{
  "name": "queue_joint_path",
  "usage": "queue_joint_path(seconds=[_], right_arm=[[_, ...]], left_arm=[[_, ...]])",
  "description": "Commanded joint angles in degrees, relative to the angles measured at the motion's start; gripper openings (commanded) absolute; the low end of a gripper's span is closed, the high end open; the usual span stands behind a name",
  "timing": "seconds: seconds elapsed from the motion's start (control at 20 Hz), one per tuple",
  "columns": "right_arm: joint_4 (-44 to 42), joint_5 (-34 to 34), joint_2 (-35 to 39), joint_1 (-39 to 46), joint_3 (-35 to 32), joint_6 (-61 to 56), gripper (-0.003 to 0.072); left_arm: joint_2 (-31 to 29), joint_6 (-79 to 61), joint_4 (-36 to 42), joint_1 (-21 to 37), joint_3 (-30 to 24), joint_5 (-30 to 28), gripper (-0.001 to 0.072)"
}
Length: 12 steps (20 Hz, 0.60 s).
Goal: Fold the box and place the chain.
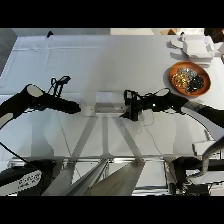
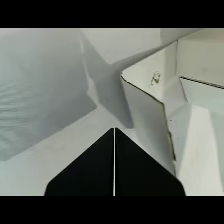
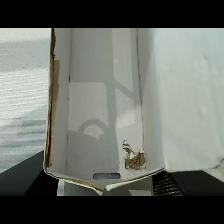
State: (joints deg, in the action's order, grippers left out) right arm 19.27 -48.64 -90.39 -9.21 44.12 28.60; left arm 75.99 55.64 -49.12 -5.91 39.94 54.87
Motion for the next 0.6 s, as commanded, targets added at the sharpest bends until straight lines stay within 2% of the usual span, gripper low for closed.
queue_joint_path(seconds=[0.0,0.25,0.55], right_arm=[[0.0,0.0,0.0,0.0,0.0,0.0,0.0518],[0.0,0.0,0.0,0.0,0.0,0.0,0.0518],[0.0,0.0,0.0,0.0,0.0,0.0,0.0518]], left_arm=[[0.4,5.2,-0.3,-3.3,-0.4,-1.7,0.0008],[0.2,7.6,0.7,-6.0,-0.4,-3.1,0.0005],[0.2,7.6,4.6,-6.2,-0.4,-2.7,0.0006]])
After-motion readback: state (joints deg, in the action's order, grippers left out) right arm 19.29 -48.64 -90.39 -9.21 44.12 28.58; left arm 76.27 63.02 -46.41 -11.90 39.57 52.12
